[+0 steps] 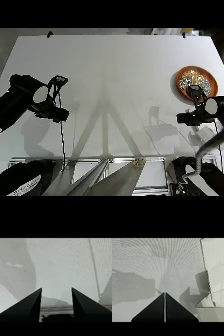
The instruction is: Fold the box and place the chain.
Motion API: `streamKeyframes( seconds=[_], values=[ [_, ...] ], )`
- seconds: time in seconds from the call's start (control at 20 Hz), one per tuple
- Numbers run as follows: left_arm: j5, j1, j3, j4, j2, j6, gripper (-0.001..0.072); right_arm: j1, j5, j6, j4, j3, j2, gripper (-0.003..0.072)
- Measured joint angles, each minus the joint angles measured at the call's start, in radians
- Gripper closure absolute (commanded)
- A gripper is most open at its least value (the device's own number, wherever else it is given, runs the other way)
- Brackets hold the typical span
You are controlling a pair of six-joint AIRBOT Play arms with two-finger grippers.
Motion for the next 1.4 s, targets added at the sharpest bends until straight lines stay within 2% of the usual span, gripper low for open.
streamKeyframes(
  seconds=[0.55,0.8,1.0,1.05,1.15,1.2,1.4],
  values=[
    [0.000,0.000,-0.001,0.000,0.000,0.000,0.0317,0.000,-0.020,0.000,0.012,0.000,0.000,0.0672],
    [0.000,0.000,-0.001,0.000,0.000,0.000,0.0317,-0.001,-0.147,0.014,0.029,0.003,0.000,0.0671],
    [0.000,0.000,-0.001,0.000,0.000,0.000,0.0317,-0.068,-0.198,0.021,-0.112,0.057,0.000,0.0671],
    [0.000,0.000,-0.001,0.000,0.000,0.000,0.0317,-0.113,-0.200,0.020,-0.179,0.072,0.000,0.0608],
    [0.000,0.000,-0.001,0.000,0.000,0.000,0.0317,-0.219,-0.202,-0.030,-0.282,0.090,-0.002,0.0275],
    [0.000,0.000,-0.001,0.000,0.000,0.000,0.0317,-0.283,-0.209,-0.058,-0.319,0.096,-0.008,0.0206],
    [0.000,0.000,-0.001,0.000,0.000,0.000,0.0317,-0.456,-0.225,-0.135,-0.431,0.108,-0.079,0.0203]
  ],
)
